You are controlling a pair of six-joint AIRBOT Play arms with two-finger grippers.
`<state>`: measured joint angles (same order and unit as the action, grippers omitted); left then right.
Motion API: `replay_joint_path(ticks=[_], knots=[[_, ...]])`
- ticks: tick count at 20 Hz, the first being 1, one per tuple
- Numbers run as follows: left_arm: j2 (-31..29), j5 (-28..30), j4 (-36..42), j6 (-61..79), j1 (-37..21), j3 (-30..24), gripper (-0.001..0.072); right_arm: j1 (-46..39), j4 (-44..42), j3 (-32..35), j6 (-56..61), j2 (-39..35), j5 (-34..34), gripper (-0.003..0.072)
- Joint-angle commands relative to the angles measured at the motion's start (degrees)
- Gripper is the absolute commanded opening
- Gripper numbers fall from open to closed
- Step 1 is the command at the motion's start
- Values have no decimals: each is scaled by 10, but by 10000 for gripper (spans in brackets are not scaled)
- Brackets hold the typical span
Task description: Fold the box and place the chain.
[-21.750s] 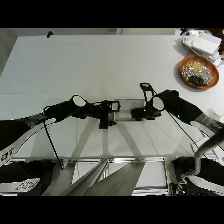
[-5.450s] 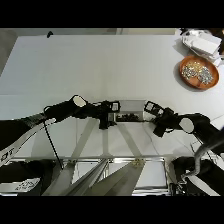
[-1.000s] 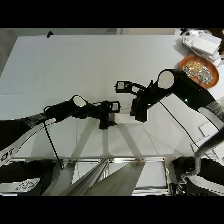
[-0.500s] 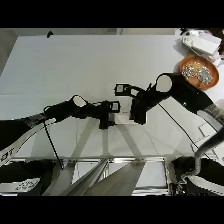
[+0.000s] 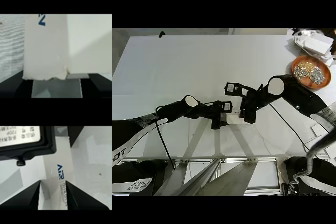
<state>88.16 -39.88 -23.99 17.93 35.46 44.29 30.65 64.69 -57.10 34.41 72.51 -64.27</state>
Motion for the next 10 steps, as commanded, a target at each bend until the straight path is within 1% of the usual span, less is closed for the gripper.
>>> replay_joint_path(ticks=[1, 2, 3, 7, 10], knots=[[0, 0, 0, 0, 0, 0, 136, 1, 2, 8, 1, -1, 16, 310], [0, 0, 0, 0, 0, 0, 136, 1, 5, 8, 2, -1, 19, 300], [0, 0, 0, 0, 0, 0, 136, 1, 7, 8, 2, -1, 22, 256], [0, 0, 0, 0, 0, 0, 136, 7, 10, 8, 2, -3, 23, 250], [0, 0, 0, 0, 0, 0, 136, 14, 15, 8, 2, -10, 41, 210]])
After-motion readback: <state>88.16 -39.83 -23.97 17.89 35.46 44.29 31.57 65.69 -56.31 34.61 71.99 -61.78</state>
